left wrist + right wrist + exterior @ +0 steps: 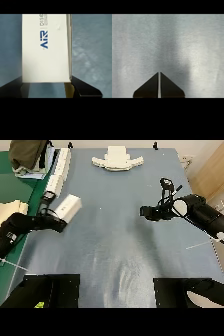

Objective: Fold the box.

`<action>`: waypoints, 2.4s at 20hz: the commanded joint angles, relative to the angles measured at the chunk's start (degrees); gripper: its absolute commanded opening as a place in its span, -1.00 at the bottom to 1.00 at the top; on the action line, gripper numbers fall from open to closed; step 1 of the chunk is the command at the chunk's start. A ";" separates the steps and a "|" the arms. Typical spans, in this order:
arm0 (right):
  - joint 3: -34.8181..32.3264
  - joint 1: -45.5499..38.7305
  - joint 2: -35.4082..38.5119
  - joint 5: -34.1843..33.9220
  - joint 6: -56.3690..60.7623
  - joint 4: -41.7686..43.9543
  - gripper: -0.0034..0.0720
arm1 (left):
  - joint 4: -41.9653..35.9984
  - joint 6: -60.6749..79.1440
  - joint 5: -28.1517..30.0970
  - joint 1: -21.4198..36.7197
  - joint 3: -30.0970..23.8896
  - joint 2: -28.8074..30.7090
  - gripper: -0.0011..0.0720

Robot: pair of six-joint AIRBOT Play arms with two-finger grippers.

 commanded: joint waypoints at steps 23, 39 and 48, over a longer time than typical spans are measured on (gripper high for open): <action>0.04 -0.02 -0.20 -1.53 0.07 0.15 -0.80 | -1.25 -4.33 20.26 8.15 22.93 -38.21 0.14; 0.04 0.11 -0.20 -1.44 0.07 2.12 -0.80 | -1.27 -4.42 19.54 8.15 22.93 -38.21 0.91; 0.04 0.09 -0.20 -0.90 0.04 2.25 -0.80 | 3.96 -4.44 0.98 12.02 22.95 -28.33 0.94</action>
